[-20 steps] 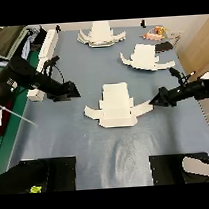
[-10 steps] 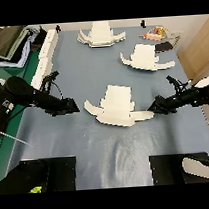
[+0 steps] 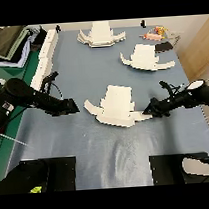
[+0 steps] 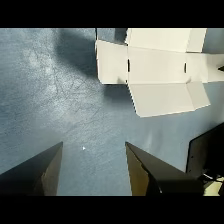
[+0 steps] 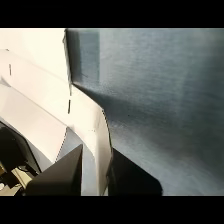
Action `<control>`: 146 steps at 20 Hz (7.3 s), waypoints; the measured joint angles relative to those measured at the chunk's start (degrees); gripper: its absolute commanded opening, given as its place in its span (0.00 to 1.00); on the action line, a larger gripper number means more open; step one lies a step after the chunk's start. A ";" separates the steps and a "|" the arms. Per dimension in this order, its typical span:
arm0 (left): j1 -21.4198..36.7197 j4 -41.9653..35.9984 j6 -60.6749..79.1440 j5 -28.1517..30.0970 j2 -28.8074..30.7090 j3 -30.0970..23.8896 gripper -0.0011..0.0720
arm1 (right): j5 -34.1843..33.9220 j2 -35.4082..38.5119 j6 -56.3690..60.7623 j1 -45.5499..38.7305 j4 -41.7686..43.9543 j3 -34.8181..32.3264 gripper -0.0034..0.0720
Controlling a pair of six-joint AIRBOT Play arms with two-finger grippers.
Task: Fold the box.
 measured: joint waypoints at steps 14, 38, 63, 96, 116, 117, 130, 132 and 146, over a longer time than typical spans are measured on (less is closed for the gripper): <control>3.08 -5.42 5.42 1.51 -5.29 0.00 0.81 | -13.25 18.60 -10.73 16.50 2.19 -12.94 0.05; -2.58 -26.56 44.15 -11.80 -43.47 21.09 0.24 | -17.88 21.59 -10.16 17.70 2.45 -15.43 0.05; -11.69 -26.38 63.06 3.34 -27.28 14.25 0.03 | -32.41 21.59 14.21 17.70 -24.41 -2.25 0.36; -14.10 -35.23 96.45 15.45 -10.69 -7.74 0.03 | -31.36 21.57 21.24 17.66 -23.08 -2.80 0.36; -22.64 -31.39 91.47 29.24 -11.82 -8.00 0.03 | -33.38 21.57 21.22 17.70 -21.86 -2.93 0.36; -22.71 -30.73 90.68 29.05 -12.20 -8.04 0.03 | -33.31 21.57 21.20 17.70 -21.77 -2.93 0.36; -22.86 -28.09 87.80 21.33 -13.40 -8.22 0.03 | -30.47 21.57 21.20 18.25 -20.52 -2.93 0.34; -22.88 -27.87 87.71 20.83 -13.42 -8.22 0.03 | -29.90 21.57 21.20 18.25 -20.50 -2.93 0.33; -22.88 -27.61 87.58 20.24 -13.44 -8.22 0.03 | -7.91 38.64 14.56 33.31 -21.59 -7.13 0.08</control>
